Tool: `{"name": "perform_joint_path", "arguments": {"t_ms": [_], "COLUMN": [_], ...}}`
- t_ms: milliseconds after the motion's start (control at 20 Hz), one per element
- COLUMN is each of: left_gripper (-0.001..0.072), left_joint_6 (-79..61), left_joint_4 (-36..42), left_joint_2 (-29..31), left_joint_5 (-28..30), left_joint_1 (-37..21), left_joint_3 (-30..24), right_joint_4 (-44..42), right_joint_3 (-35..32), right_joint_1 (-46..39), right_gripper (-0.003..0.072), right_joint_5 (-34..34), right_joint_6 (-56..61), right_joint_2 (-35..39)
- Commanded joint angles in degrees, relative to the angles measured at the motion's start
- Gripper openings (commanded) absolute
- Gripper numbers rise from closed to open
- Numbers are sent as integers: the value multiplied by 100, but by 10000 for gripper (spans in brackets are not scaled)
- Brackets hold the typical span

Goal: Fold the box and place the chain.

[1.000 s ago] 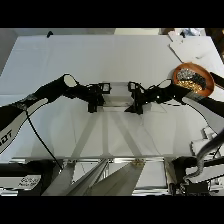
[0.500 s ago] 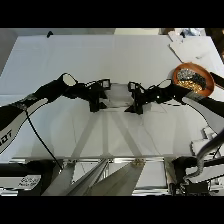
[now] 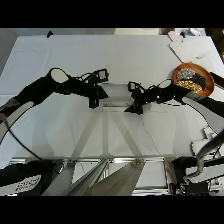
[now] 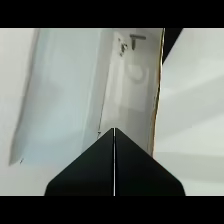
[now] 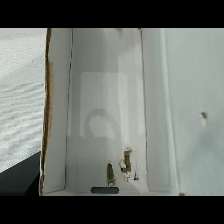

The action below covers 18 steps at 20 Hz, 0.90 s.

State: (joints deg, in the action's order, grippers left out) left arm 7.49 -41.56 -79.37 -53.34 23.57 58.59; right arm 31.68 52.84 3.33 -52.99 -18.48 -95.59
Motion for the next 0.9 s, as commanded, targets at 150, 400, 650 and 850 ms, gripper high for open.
{"name": "perform_joint_path", "arguments": {"t_ms": [150,400,650,850], "left_gripper": [9,11,14,14], "left_joint_6": [4273,6570,6607,6605], "left_joint_4": [-1880,-2430,-2081,-1805], "left_joint_2": [1051,511,-487,-992], "left_joint_5": [-236,-584,-605,-439], "left_joint_1": [-629,-1285,-1069,-787], "left_joint_3": [0,-2,-2,-2], "right_joint_4": [0,0,0,0], "right_joint_3": [2,2,2,2], "right_joint_1": [0,0,-2,0], "right_gripper": [506,506,506,506], "right_joint_5": [-2,-2,-2,-2], "right_joint_6": [-2,-2,-2,-2], "right_joint_2": [0,0,0,0]}}
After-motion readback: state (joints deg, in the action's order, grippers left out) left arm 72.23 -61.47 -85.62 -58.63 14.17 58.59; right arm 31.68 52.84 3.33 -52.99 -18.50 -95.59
